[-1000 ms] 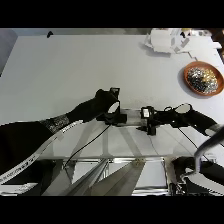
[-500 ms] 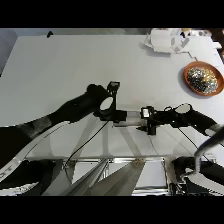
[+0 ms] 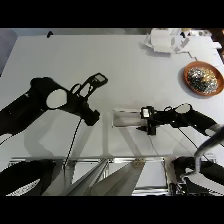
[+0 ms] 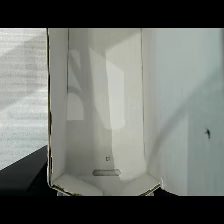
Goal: Fold the box and place the chain.
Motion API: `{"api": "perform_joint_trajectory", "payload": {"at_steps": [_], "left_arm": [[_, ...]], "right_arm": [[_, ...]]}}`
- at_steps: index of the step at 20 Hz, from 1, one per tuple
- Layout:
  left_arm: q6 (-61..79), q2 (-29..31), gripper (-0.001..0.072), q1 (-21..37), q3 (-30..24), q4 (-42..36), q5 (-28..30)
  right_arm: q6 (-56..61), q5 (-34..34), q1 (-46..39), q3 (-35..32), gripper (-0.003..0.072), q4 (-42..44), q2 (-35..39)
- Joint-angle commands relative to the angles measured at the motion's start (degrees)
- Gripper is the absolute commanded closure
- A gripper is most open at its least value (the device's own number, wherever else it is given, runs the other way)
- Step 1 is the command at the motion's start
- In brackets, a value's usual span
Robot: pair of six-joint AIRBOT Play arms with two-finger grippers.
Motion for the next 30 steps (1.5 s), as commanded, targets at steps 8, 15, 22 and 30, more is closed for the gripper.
{"api": "perform_joint_trajectory", "payload": {"at_steps": [8,15,22,30], "left_arm": [[81.88,-17.55,0.0003,7.26,-11.41,-41.44,18.05],[89.59,-20.59,-0.0001,7.30,-11.41,-46.60,19.26],[89.53,-20.61,-0.0002,6.75,-11.41,-47.17,19.91],[89.61,-22.77,-0.0001,4.28,-11.41,-50.56,20.44]], "right_arm": [[-0.02,0.02,-0.02,0.04,0.0286,0.02,0.04],[-0.02,0.00,-0.02,0.04,0.0286,0.02,0.04],[-0.02,0.02,-0.02,0.04,0.0286,0.02,0.04],[-0.02,0.02,-0.02,0.04,0.0286,0.02,0.04]]}}
